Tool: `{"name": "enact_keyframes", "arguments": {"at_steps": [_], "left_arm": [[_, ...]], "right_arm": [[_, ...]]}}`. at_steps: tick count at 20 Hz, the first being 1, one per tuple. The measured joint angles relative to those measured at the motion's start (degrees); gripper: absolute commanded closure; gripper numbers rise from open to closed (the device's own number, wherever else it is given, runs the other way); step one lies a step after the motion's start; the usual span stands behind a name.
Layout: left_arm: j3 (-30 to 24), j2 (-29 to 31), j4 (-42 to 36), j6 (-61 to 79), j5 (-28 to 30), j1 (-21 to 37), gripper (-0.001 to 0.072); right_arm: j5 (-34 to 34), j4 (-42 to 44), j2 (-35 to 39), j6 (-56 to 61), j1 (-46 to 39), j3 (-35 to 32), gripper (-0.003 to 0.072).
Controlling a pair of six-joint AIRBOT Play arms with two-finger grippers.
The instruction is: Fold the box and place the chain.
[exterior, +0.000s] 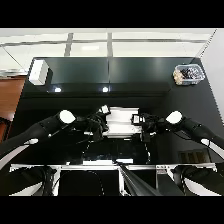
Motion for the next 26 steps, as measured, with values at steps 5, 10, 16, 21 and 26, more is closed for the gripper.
{"name": "enact_keyframes", "arguments": {"at_steps": [5,10,16,21,26], "left_arm": [[-0.04,7.48,8.15,-17.90,-7.13,10.58,0.0684],[-0.79,11.85,15.32,-37.97,-18.10,25.35,0.0682],[-6.12,12.76,13.66,-55.19,-28.81,40.09,0.0682],[-11.63,12.57,11.76,-61.59,-28.72,47.43,0.0682],[-12.98,11.23,10.60,-57.29,-29.35,50.12,0.0682]], "right_arm": [[0.00,0.00,0.00,-0.02,0.00,0.02,0.0448],[0.00,-0.02,0.00,-0.02,0.00,0.02,0.0448],[0.00,-0.02,0.00,-0.04,0.00,0.02,0.0448],[0.02,-0.02,0.00,-0.04,0.00,0.02,0.0448],[0.02,-0.04,0.00,-0.04,0.00,0.02,0.0448]]}}
